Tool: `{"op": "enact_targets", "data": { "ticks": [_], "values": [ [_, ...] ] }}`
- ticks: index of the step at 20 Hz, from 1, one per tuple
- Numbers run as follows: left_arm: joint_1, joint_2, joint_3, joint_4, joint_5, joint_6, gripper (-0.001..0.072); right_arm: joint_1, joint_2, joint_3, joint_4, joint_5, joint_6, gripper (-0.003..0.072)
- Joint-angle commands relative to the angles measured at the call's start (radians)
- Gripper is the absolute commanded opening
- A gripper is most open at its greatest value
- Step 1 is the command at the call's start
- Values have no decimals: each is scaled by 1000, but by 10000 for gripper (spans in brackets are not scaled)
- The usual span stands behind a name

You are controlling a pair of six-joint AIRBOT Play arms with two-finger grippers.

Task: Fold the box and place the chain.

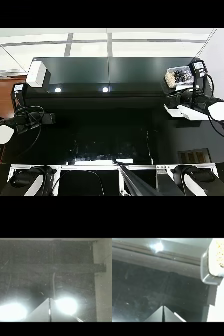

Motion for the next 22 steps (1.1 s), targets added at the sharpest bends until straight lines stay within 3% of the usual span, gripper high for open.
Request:
{"op": "enact_targets", "data": {
  "ticks": [1,3,8,9,10,11,12,13,14,16,19,22],
  "values": [
    [0,1,0,-3,5,0,28,1,-1,0,55,-11,2,15],
    [0,1,0,-27,92,0,28,1,-1,0,166,-77,0,15],
    [0,-4,0,-102,302,-6,28,1,-1,0,275,-407,1,16],
    [-1,-15,0,-123,351,-5,38,1,-2,0,274,-465,1,86],
    [-2,-35,0,-130,393,0,251,0,-8,0,274,-514,1,596],
    [-2,-61,0,-130,418,1,598,1,-17,0,263,-537,-4,708],
    [-2,-94,0,-129,427,2,708,-2,-29,0,245,-535,-9,708],
    [-2,-126,0,-130,418,15,708,-15,-46,1,227,-521,-8,707],
    [-2,-158,4,-130,393,31,708,-75,-78,22,197,-467,-5,707],
    [0,-227,38,-118,276,47,708,-334,-212,158,163,-222,92,707],
    [0,-317,109,-72,89,46,708,-739,-480,480,154,148,120,707],
    [0,-372,138,-121,40,45,708,-958,-723,787,107,533,117,707]
  ]
}}
